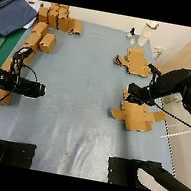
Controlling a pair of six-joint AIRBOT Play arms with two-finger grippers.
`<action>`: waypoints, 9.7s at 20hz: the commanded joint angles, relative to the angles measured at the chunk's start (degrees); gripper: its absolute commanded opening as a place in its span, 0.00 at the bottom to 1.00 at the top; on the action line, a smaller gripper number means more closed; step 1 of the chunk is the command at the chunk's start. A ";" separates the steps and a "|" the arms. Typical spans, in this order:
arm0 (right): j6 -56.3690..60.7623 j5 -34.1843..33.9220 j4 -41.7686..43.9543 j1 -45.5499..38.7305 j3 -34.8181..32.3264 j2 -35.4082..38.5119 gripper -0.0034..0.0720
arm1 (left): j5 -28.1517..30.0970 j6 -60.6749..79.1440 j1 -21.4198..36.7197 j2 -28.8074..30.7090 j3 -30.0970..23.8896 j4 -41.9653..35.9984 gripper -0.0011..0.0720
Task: Fold the box.
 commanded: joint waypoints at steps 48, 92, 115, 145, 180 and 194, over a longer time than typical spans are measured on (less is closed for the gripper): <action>-39.69 2.99 0.11 -39.04 2.64 -23.04 0.54 | 9.99 1.51 -0.07 -4.35 0.00 -21.92 0.97; -20.59 54.40 21.29 42.27 -36.63 6.03 0.05 | -16.00 34.12 16.81 -32.22 -3.08 -31.82 0.84; -20.57 54.36 20.55 42.21 -36.63 6.03 0.05 | -21.40 45.38 8.31 -39.67 0.96 -32.79 0.40; -20.50 54.01 20.06 41.97 -36.48 6.23 0.30 | -21.09 50.42 7.80 -39.56 1.92 -37.44 0.03; -6.71 30.60 -0.44 5.99 -26.51 19.26 0.05 | -0.31 67.60 -19.17 -39.52 13.55 -39.15 0.03; -7.10 33.83 -2.64 10.21 -26.51 19.23 0.05 | 24.52 100.94 -33.22 -23.41 -7.10 -51.63 0.03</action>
